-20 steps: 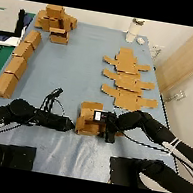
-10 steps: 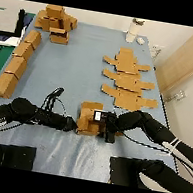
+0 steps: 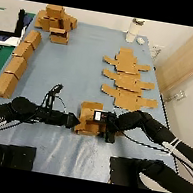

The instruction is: Fold the box.

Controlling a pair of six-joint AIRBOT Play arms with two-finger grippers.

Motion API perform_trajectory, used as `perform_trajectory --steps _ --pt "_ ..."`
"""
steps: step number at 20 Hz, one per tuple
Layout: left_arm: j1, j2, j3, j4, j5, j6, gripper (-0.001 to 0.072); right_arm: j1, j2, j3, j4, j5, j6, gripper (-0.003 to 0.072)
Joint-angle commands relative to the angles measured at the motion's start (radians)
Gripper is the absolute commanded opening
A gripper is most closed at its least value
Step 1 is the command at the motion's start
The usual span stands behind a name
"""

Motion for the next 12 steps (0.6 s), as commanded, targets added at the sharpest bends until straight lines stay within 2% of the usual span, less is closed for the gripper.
perform_trajectory --steps 1,6,9,12 --pt "0.000 -0.001 0.001 -0.002 0.011 -0.026 0.0489 0.001 -0.001 0.000 0.000 0.000 0.000 0.0495" --pt "-0.047 -0.001 0.006 0.047 0.034 -0.134 0.0486 0.001 -0.001 0.000 0.000 0.000 0.000 0.0495" --pt "-0.113 -0.003 0.062 0.264 0.072 -0.338 0.0484 0.001 -0.001 0.000 0.000 0.000 0.000 0.0495" --pt "-0.156 -0.033 0.139 0.546 0.018 -0.637 0.0483 0.001 -0.001 0.000 0.000 0.000 0.000 0.0495"
